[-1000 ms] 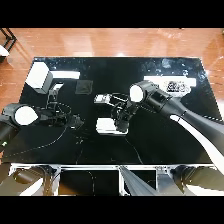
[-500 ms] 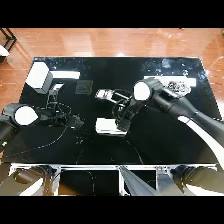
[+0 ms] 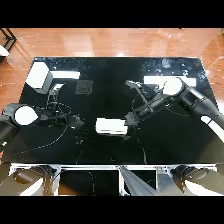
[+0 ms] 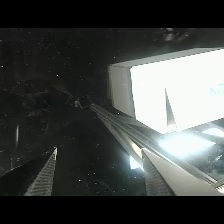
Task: Fold the box and place the chain.
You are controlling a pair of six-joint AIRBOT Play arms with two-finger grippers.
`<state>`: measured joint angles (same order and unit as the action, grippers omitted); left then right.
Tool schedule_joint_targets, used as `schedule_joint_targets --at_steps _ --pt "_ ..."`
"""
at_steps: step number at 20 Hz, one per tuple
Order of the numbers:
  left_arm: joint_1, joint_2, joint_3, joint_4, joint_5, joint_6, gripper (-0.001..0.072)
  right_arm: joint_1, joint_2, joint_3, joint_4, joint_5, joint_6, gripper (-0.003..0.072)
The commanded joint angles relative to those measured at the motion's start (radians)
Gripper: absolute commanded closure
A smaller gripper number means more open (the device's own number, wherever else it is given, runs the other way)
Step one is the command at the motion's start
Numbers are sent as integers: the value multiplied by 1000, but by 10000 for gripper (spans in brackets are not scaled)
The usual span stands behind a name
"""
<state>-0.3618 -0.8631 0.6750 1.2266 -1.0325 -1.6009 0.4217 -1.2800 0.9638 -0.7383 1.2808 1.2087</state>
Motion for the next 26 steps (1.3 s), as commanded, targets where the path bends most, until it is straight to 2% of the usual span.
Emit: schedule_joint_targets --at_steps 1,7,12,20,23,26 --pt "1 0 0 -13 0 0 78 -6 -12 -114 232 -185 19 667" --pt "1 -1 0 -12 0 0 79 56 -102 -121 232 -214 24 666" --pt "1 -5 0 -12 0 0 78 61 -133 -123 181 -221 40 666" --pt "1 -11 0 -12 0 1 79 60 -148 -123 181 -250 40 667" --pt "1 -11 0 -12 0 2 78 51 -136 -117 209 -198 10 667" --pt "1 -11 1 -12 5 33 78 11 -54 -92 271 -108 -48 666"
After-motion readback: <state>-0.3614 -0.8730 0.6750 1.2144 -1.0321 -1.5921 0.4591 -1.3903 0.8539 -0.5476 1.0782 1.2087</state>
